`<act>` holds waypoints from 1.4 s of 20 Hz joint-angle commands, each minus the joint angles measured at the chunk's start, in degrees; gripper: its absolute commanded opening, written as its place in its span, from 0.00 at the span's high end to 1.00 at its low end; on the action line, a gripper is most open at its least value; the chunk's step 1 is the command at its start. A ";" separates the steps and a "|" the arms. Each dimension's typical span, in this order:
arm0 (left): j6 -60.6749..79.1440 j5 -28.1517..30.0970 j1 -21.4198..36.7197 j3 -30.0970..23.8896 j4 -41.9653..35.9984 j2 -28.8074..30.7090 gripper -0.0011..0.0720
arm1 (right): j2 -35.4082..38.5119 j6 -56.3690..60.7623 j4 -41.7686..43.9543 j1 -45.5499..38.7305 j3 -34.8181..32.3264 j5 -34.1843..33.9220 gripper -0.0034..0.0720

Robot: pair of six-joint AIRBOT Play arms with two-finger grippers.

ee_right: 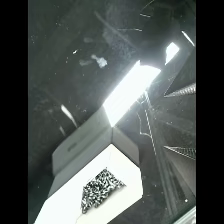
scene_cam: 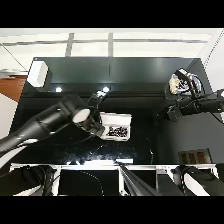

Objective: Fold the box and place the chain.

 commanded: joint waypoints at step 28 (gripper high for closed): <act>128.28 20.61 27.41 -25.24 -50.38 -4.31 0.02 | -0.02 3.89 -0.13 -0.07 -0.11 -4.15 0.46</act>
